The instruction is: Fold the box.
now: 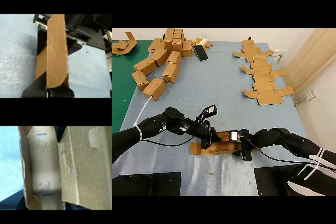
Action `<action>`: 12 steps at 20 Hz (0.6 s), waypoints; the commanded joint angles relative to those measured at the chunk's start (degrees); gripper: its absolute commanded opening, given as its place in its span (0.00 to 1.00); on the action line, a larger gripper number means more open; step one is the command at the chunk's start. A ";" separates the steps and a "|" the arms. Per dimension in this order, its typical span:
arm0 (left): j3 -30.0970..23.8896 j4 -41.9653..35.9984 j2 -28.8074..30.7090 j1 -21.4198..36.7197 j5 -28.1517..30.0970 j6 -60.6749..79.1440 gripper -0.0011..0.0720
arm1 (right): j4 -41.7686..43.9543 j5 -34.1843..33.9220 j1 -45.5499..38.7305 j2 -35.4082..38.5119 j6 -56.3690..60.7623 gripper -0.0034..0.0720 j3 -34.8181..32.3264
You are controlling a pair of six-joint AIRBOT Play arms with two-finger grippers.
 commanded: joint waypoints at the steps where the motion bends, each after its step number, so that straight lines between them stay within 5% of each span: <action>1: -0.02 -0.02 0.02 0.04 0.07 0.00 0.03 | -1.73 -0.02 0.04 0.76 0.02 0.72 -0.02; 12: -0.02 -0.02 0.02 0.04 0.07 0.00 0.03 | -1.79 0.04 0.04 1.29 0.17 0.72 -0.02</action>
